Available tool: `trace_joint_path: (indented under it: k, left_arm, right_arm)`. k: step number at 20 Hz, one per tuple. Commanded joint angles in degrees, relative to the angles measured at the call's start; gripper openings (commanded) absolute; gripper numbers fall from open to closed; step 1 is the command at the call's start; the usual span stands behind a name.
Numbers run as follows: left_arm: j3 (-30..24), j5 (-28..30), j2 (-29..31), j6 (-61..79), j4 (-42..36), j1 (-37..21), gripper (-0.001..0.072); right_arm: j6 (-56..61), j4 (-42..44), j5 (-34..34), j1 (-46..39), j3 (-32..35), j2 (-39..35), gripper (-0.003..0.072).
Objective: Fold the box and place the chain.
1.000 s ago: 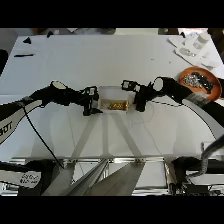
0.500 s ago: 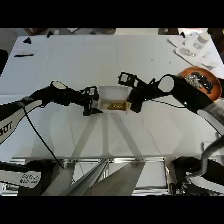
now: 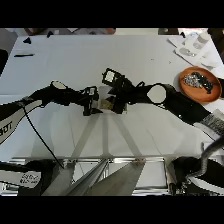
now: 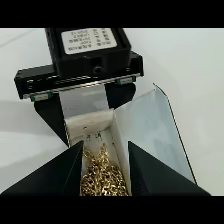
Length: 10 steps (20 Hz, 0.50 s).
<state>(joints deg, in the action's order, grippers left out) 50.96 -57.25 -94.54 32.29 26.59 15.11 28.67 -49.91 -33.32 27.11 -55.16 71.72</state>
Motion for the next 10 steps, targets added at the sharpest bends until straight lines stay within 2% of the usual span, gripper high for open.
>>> trace_joint_path:
  k: [1, 5, 10]
  left_arm:
    - [0.0, 0.02, 0.02, 0.02, 0.0, -0.02, 0.0346]
    - [0.0, 0.02, 0.02, 0.02, 0.0, 0.0, 0.0346]
    - [0.0, 0.02, 0.04, 0.02, 0.02, 0.0, 0.0346]
  right_arm:
    - [-0.04, 0.11, -2.23, -1.86, -0.02, -0.04, 0.0312]
    - [-5.27, 0.24, -13.29, -9.68, 0.37, -0.13, 0.0309]
    - [-17.49, 4.72, -13.66, -19.8, 8.31, -0.42, 0.0309]
